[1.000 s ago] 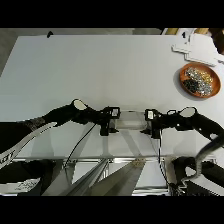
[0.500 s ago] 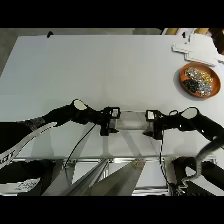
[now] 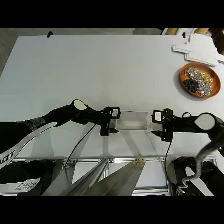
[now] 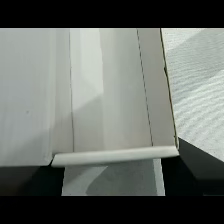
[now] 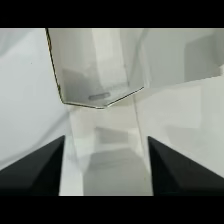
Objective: Fold the box and place the chain.
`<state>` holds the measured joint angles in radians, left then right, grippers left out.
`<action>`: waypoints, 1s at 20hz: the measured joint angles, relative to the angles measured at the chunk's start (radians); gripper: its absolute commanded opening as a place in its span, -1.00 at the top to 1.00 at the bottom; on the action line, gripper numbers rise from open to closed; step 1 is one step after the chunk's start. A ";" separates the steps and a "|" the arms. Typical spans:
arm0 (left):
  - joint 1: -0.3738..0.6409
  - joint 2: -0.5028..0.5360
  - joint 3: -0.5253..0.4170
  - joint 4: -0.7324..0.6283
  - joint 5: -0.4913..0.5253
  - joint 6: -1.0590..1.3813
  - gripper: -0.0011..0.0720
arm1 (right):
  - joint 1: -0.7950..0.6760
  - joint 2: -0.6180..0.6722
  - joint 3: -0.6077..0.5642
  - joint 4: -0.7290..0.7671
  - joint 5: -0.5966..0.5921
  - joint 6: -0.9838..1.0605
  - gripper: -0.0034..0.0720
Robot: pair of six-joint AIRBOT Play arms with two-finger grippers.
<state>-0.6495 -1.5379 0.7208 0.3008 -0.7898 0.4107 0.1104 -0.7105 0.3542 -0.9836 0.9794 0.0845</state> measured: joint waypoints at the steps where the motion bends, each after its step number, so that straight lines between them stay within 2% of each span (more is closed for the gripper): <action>1: 0.000 0.000 0.000 0.000 0.000 0.000 0.51 | 0.000 0.039 0.000 0.005 0.016 0.026 0.25; 2: 0.000 0.000 0.000 0.000 0.000 0.000 0.51 | 0.000 0.074 0.000 0.026 0.034 0.047 0.80; 3: 0.000 0.000 0.000 0.000 0.000 0.000 0.51 | 0.002 0.101 0.000 0.062 0.050 0.058 0.86; 6: 0.000 0.000 0.000 0.000 0.000 0.000 0.51 | 0.038 0.148 0.000 0.245 0.061 0.069 0.86; 10: 0.000 0.000 0.000 0.000 0.000 0.000 0.51 | 0.105 0.123 0.000 0.460 -0.030 0.027 0.86; 16: 0.000 0.000 0.000 0.000 0.000 0.000 0.51 | 0.141 -0.142 0.007 0.669 -0.320 -0.019 0.86; 20: 0.000 0.000 0.000 -0.001 0.001 -0.003 0.51 | 0.146 -0.328 0.022 0.713 -0.407 -0.023 0.86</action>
<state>-0.6495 -1.5379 0.7208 0.2996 -0.7891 0.4080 0.2565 -1.0382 0.3759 -0.2707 0.5720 0.0620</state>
